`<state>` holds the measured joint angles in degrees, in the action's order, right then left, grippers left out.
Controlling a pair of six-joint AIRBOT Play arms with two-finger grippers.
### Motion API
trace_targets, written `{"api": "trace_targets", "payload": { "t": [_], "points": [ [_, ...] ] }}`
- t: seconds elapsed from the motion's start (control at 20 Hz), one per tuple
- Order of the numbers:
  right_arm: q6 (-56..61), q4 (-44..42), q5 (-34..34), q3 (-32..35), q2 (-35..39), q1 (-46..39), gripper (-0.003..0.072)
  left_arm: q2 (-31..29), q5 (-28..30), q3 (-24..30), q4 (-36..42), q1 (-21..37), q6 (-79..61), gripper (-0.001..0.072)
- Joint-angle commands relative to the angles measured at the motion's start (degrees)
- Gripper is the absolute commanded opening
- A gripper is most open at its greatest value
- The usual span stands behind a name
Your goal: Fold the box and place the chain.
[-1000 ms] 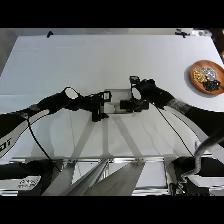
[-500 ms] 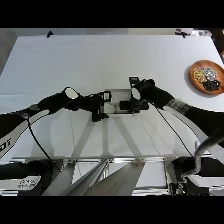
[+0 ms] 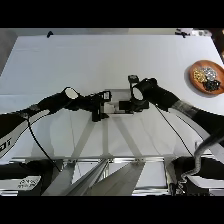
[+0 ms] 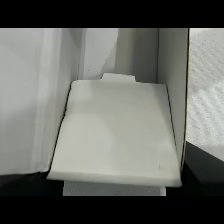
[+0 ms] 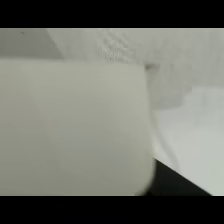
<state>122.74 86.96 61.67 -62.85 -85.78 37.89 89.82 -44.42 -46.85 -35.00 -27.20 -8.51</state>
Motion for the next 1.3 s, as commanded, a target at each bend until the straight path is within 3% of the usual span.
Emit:
{"api": "trace_targets", "payload": {
  "t": [0.0, 0.3, 0.55, 0.75, 0.95, 1.25],
  "points": [
    [-1.6, 4.3, 3.5, 0.0, 3.1, -0.1, 0.0414, 0.0, 0.0, -0.1, -0.2, 0.0, -0.2, 0.0508],
    [-12.4, 7.6, 6.3, 0.0, 8.9, 0.2, 0.0422, 0.0, 0.0, -0.1, -0.2, 0.0, -0.2, 0.0508],
    [-26.4, 14.4, 4.9, 0.0, 22.5, 0.2, 0.0422, 0.0, 0.0, -0.1, -0.2, 0.0, -0.2, 0.0508],
    [-41.3, 14.8, -0.3, 1.2, 33.0, 0.2, 0.0416, 0.0, 0.0, -0.1, -0.2, 0.0, -0.2, 0.0508],
    [-44.5, 14.6, -6.8, 8.0, 39.6, 0.2, 0.0415, 0.0, 0.0, -0.1, -0.2, 0.0, -0.2, 0.0508],
    [-54.2, 11.0, -16.5, 25.6, 40.8, 0.2, 0.0415, 0.0, 0.0, -0.1, -0.2, 0.0, -0.2, 0.0508]
  ]
}}
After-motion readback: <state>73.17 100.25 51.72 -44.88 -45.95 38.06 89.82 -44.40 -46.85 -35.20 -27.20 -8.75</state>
